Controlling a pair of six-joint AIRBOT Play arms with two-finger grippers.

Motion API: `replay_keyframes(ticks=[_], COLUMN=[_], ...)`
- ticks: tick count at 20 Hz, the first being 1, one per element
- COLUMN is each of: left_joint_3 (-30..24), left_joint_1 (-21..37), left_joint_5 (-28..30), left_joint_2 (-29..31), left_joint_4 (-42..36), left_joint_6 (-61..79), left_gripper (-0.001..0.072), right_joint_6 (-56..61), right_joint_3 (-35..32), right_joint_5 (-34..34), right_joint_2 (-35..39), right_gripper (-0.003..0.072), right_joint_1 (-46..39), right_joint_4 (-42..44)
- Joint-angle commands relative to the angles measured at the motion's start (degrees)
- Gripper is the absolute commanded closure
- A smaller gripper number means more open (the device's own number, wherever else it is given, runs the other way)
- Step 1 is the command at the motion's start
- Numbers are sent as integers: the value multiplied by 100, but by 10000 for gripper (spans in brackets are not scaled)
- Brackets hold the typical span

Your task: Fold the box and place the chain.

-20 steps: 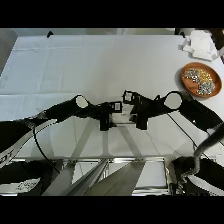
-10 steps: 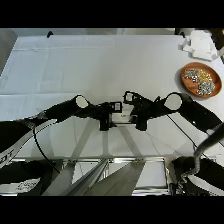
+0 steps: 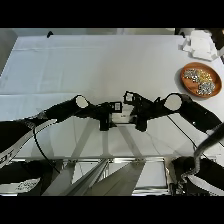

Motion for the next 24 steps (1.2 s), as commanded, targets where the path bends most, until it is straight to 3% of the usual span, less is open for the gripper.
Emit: replay_keyframes(ticks=[1, 9, 11, 17, 24], left_joint_3=[2, 2, 2, 2, 2], left_joint_1=[-4, -4, -4, -4, -4], left_joint_5=[2, 4, 2, 2, 2], left_joint_2=[-2, -2, 0, 0, 0], left_joint_4=[-2, -2, -2, -2, -2], left_joint_6=[-2, -2, -2, -2, -2], left_gripper=[276, 276, 276, 276, 276], right_joint_6=[-28, -247, -256, -1930, -2157], right_joint_3=[0, 0, -52, -1220, -1351], right_joint_5=[-37, -236, -164, -962, -1167], right_joint_2=[76, 962, 968, 662, 426], right_gripper=[334, 357, 657, 671, 671], right_joint_1=[7, 7, 7, 7, -155], right_joint_4=[72, 372, 632, 3287, 3576])
